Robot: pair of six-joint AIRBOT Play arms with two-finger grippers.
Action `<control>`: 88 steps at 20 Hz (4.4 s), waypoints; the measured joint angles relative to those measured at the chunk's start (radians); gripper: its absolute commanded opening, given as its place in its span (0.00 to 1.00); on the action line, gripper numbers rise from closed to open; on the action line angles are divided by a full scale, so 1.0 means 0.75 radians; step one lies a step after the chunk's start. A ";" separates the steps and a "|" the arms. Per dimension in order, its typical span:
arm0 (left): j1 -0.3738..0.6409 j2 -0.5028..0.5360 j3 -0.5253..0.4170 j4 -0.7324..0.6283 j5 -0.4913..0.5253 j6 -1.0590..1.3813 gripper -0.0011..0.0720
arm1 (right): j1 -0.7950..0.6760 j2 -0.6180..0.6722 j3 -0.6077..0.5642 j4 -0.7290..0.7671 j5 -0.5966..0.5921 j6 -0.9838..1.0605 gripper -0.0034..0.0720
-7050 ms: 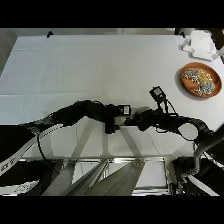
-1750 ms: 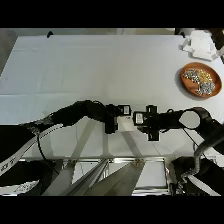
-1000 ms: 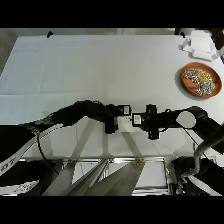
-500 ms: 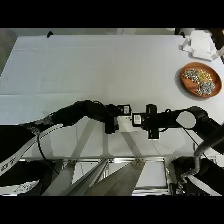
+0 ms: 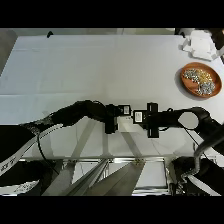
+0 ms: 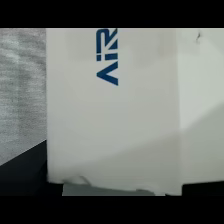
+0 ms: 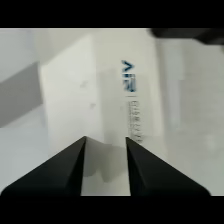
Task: Fold the box and place the chain.
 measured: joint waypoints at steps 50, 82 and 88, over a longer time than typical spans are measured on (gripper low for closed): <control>0.000 0.000 0.000 -0.001 0.000 -0.002 0.47 | 0.123 -0.105 0.000 0.115 -0.181 0.101 0.39; 0.001 -0.001 0.001 -0.001 0.001 -0.002 0.47 | 0.124 -0.052 -0.001 -0.006 -0.354 0.225 0.33; 0.002 -0.001 0.001 -0.001 0.002 -0.003 0.47 | 0.124 -0.068 -0.002 0.000 -0.373 0.228 0.33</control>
